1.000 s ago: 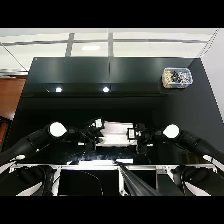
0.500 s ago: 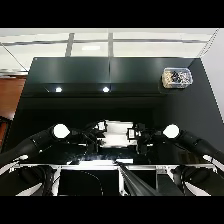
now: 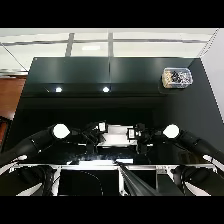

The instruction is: Fold the box and place the chain.

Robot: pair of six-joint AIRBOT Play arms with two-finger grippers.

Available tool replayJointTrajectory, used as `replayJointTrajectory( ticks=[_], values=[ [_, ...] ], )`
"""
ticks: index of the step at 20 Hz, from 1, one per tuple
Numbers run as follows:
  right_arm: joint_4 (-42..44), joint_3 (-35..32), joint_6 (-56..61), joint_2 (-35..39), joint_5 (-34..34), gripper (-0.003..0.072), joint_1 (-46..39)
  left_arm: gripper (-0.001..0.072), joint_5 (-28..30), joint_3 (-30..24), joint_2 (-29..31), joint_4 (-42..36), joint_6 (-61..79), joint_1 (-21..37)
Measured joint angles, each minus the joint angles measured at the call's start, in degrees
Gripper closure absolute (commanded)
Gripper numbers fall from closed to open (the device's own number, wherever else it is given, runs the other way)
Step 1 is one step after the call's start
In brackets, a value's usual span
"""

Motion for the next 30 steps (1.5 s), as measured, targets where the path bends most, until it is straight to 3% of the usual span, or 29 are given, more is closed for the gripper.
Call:
replayJointTrajectory(
  ticks=[4,9,13,17,22,28,29,30],
  values=[
    [0.0,0.0,0.1,0.0,0.0,0.0257,0.0,0.0680,-3.8,0.8,6.5,14.5,-15.6,4.5],
    [0.0,0.0,0.1,0.0,0.0,0.0257,0.0,0.0679,-12.1,0.9,15.2,30.1,-41.3,21.0],
    [0.0,0.0,0.1,0.0,0.0,0.0257,0.0,0.0678,-17.5,-1.7,15.7,30.6,-61.4,36.0],
    [0.0,0.0,0.1,0.0,0.0,0.0257,0.0,0.0679,-23.3,-6.2,9.9,19.9,-65.7,43.7],
    [0.0,0.0,0.1,0.0,0.0,0.0257,0.0,0.0680,-26.0,-8.5,0.6,3.2,-55.6,40.4],
    [0.0,0.0,0.1,0.0,0.0,0.0257,0.0,0.0678,-23.9,-6.6,-4.1,-5.9,-47.6,30.5],
    [0.0,0.0,0.2,0.0,0.0,0.0257,0.0,0.0614,-23.8,-5.9,-4.2,-6.4,-46.9,29.7],
    [0.0,0.0,0.2,0.0,0.0,0.0257,0.0,0.0405,-23.8,-5.2,-4.0,-6.8,-46.4,29.2]
  ],
)
